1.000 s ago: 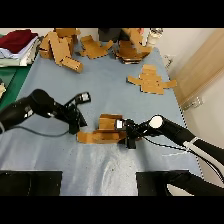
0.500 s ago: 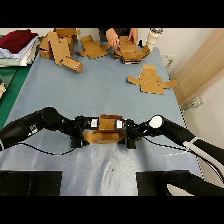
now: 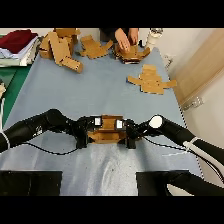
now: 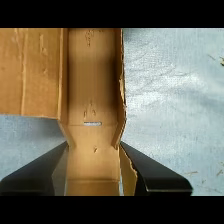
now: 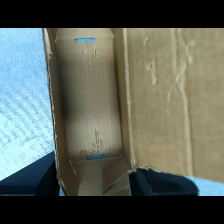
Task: Fold the box.
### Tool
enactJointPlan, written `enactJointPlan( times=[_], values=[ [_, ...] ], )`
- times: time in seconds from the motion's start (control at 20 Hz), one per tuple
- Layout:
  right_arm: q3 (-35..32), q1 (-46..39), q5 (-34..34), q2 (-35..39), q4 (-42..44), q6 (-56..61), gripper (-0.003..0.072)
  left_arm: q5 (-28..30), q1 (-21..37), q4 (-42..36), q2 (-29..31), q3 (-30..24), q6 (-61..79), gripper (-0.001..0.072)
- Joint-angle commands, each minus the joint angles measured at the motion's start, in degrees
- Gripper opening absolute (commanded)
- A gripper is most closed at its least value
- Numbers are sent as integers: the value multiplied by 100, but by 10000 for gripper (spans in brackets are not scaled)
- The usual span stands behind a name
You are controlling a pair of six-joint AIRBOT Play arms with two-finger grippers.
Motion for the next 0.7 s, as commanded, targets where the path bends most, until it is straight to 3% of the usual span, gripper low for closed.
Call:
enactJointPlan(
  times=[0.0, 0.05, 0.1, 0.15, 0.65],
  values=[
    [4, 4, 4, 0, 2, 0, 508, 13, -7, -94, -55, 0, -2, 451],
    [4, 4, 4, 0, 2, 0, 507, 17, -7, -96, -55, -2, -2, 394],
    [4, 4, 2, 0, 2, 0, 507, 17, -7, -92, -55, 0, 7, 219],
    [4, 4, 2, 0, 2, 0, 507, 28, -9, -105, -57, 0, 26, 176],
    [4, 4, 2, 0, 2, 0, 507, 479, -369, -590, -103, -2, 302, 174]
  ],
)
